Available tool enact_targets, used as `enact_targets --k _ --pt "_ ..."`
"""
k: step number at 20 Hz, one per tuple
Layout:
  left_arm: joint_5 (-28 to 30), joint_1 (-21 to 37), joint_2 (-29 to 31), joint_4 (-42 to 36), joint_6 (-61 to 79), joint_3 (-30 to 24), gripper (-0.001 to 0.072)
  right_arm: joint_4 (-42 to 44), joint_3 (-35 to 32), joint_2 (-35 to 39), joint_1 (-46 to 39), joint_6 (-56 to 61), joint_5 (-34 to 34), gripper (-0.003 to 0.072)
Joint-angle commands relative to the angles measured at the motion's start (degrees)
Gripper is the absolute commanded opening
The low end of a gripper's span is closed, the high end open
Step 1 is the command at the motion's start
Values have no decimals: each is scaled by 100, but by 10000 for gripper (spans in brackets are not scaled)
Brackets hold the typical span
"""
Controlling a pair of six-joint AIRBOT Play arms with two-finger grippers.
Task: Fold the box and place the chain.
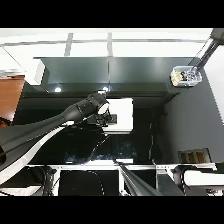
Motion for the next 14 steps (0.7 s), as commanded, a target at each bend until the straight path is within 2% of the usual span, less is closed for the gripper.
enact_targets --k 1,3,7,9,12,14 --pt "4 7 4 2 4 -2 27 756 7 933 92 -411 251 9" --pt "4 7 4 2 4 -2 27 1211 7 1408 164 -483 702 8" --pt "4 7 4 0 4 -2 27 1384 -22 2170 658 -656 1307 9" --pt "7 7 4 2 4 -2 27 1759 -407 2511 988 -874 1469 9" --pt "7 7 4 2 4 -2 27 2918 -1014 2667 1399 -1237 2503 9" --pt "4 7 4 0 4 -2 27 3373 -1473 2664 1727 -1598 2817 9"
